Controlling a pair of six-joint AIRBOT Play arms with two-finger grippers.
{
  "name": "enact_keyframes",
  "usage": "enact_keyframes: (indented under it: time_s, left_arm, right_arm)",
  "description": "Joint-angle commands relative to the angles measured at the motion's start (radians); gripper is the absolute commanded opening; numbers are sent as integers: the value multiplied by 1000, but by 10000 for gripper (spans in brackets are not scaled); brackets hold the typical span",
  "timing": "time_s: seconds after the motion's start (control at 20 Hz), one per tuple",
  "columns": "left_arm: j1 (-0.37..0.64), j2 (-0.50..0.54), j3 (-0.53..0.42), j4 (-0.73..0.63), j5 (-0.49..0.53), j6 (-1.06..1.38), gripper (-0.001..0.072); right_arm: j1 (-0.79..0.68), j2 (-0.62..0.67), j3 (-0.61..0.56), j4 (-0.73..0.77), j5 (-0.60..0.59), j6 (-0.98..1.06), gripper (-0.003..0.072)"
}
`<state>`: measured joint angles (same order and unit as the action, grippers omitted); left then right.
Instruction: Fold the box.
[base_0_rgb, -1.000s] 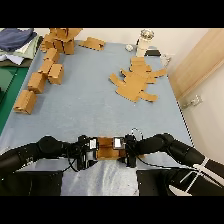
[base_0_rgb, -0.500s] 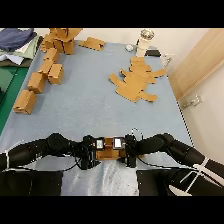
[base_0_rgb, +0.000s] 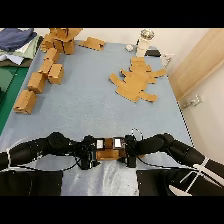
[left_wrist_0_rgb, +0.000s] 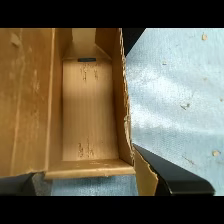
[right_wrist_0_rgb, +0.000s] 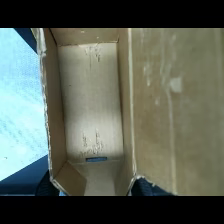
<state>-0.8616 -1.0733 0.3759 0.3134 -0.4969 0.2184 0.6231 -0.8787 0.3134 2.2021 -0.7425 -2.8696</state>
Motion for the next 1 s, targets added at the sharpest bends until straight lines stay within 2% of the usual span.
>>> enact_keyframes:
  time_s: [0.0,0.25,0.3,0.35,0.4,0.95]
  left_arm:
    - [27,1,1,24,-43,-2,690]
    - [27,1,1,24,-34,-9,689]
    - [27,1,1,24,-28,-10,659]
    - [27,1,1,24,-26,-9,556]
    - [27,1,1,24,-25,-9,524]
    - [27,1,1,24,-1,-9,524]
  right_arm:
    - [0,0,1,1,0,1,428]
    - [0,0,1,1,0,1,428]
    - [0,0,1,1,0,1,428]
    - [0,0,1,0,0,1,428]
    - [0,0,1,1,0,1,428]
    - [0,0,1,1,0,1,428]
